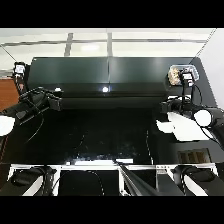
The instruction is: Fold the box and place the chain.
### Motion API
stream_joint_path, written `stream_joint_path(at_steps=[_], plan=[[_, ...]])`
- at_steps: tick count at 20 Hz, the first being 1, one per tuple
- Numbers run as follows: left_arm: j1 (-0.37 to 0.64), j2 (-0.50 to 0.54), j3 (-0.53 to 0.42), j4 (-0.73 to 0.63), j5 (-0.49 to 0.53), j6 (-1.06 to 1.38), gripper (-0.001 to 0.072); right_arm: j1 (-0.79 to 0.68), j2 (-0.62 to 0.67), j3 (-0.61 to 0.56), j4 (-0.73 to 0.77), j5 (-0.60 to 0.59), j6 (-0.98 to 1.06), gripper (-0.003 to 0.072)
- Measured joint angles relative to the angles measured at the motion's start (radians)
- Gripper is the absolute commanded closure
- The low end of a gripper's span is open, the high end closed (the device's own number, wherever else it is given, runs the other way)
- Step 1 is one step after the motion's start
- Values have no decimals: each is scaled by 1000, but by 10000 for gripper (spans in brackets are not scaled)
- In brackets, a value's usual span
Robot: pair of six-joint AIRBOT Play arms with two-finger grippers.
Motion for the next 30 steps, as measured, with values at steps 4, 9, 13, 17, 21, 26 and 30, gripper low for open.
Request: stream_joint_path(at_steps=[4, 9, 13, 17, 21, 26, 30], plan=[[0, 0, 0, 0, 0, 0, 682, 0, 0, 0, 0, 0, 0, 676], [0, 0, 0, 0, 0, 0, 682, 0, 0, 0, 0, 0, 0, 676], [0, 0, 0, 0, 0, 0, 682, 0, 0, 0, 0, 0, 0, 676], [0, -4, 0, -5, 42, 0, 681, 1, 0, 0, 85, -50, 0, 673], [-1, -59, 0, -74, 148, -9, 6, -5, -16, 1, 176, -163, -1, -34], [20, -174, 27, -50, 57, -31, 6, -233, -84, 105, 3, -83, 56, -34], [89, -205, 45, 58, -76, -180, 6, -704, -181, 243, -100, 2, 146, -34]])
